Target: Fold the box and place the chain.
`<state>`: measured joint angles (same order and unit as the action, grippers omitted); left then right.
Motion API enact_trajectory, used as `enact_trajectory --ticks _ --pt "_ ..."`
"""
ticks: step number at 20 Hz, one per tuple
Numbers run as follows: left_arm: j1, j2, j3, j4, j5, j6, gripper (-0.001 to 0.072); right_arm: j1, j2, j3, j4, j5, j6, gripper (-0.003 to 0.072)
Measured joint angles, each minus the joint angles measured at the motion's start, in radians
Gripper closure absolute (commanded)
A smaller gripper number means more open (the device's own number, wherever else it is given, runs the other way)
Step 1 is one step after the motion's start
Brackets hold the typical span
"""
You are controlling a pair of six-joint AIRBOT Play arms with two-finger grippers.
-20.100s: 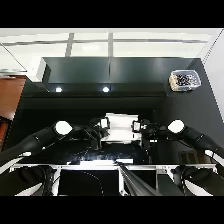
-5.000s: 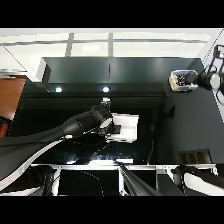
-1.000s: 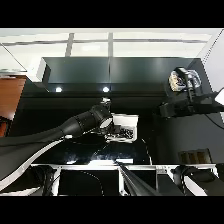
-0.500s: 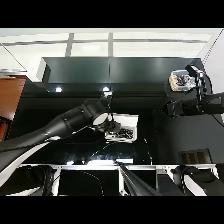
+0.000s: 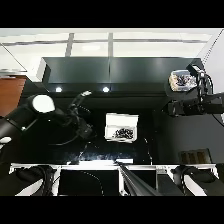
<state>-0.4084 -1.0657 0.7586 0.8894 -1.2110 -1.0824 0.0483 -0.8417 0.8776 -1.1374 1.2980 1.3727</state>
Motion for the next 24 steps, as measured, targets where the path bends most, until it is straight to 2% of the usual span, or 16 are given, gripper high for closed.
enact_trajectory --ticks 2,5,7,10,14,18,24 --pt "0.125 0.000 -0.081 -0.132 0.032 0.287 -0.0004 0.000 0.000 0.000 0.000 0.000 0.005 0.0313" --pt "0.222 -0.028 -0.148 -0.227 0.076 0.686 -0.0007 0.000 0.000 0.000 -0.001 0.000 0.014 0.0313" --pt "0.233 -0.052 -0.168 -0.258 0.108 0.939 -0.0007 0.000 0.000 0.000 -0.002 -0.001 0.027 0.0313" --pt "0.183 -0.090 -0.181 -0.299 0.188 1.225 0.0000 0.000 0.000 0.000 -0.012 -0.001 0.052 0.0313" --pt "0.098 -0.160 -0.185 -0.333 0.250 1.382 0.0000 0.000 0.000 0.000 -0.030 -0.014 0.092 0.0313" --pt "0.062 -0.220 -0.169 -0.372 0.234 1.424 -0.0001 0.000 0.000 0.000 -0.037 -0.037 0.119 0.0313" --pt "0.034 -0.246 -0.157 -0.402 0.233 1.403 0.0000 0.000 0.000 0.000 -0.039 -0.050 0.132 0.0313"
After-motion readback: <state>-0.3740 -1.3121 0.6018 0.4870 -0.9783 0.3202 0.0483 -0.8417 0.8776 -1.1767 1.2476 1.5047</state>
